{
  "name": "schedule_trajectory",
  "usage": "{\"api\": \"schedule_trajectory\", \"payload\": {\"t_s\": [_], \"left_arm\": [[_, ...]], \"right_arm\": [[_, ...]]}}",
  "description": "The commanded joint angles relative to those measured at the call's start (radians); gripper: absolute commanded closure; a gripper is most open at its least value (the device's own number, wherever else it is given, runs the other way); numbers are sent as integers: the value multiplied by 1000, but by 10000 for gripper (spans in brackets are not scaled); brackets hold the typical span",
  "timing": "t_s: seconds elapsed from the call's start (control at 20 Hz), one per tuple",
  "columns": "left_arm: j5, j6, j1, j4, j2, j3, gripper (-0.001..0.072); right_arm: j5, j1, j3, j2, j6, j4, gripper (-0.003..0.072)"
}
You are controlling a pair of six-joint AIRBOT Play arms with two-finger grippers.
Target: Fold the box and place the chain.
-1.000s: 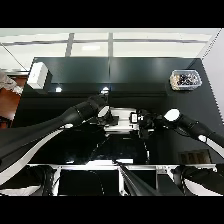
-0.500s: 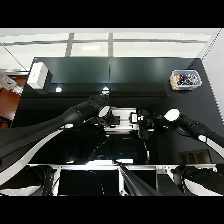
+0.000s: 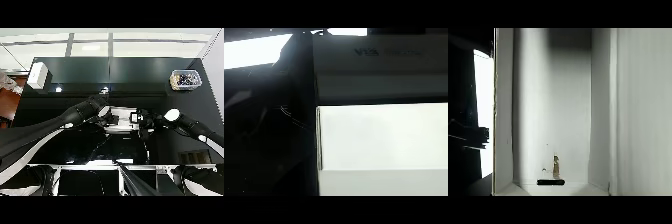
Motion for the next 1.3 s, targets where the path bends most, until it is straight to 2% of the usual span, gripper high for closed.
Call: {"api": "schedule_trajectory", "payload": {"t_s": [0.0, 0.1, 0.25, 0.4, 0.65, 0.8, 0.9, 0.95, 1.05, 1.1, 1.15, 1.2, 1.25], "left_arm": [[0, 5, 1, 0, 0, 1, 683], [-13, 3, 1, 12, 0, 1, 683], [-11, -23, 5, 12, 0, 1, 683], [-14, -23, 8, 31, 0, 1, 683], [-34, -32, 5, 52, 0, 1, 683], [-35, -32, 5, 51, 0, 1, 683], [-33, -32, 5, 51, 0, 1, 683], [-32, -33, 5, 51, 0, 1, 682], [-33, -32, 5, 49, 0, 1, 683], [-33, -32, 5, 49, 0, 1, 682], [-32, -32, 5, 48, 0, 1, 683], [-32, -32, 5, 48, 0, 1, 682], [-33, -32, 5, 48, 0, 1, 682]], "right_arm": [[-35, 0, 0, 6, 135, -13, 0], [-11, 0, 0, 48, 204, -84, -18], [103, 0, 1, 160, 294, -205, -9], [106, 0, 1, 217, 278, -282, -10], [54, 0, 0, 214, 146, -222, -10], [53, 0, 0, 206, 30, -72, -9], [52, 0, 0, 180, 14, -60, -8], [59, 0, 0, 169, 14, -60, 31], [60, 0, 0, 165, 14, -63, 215], [50, 0, 0, 165, 18, -64, 224], [52, 1, 0, 165, 29, -61, 360], [63, 3, 0, 165, 38, -61, 570], [72, 3, 0, 165, 48, -58, 581]]}}
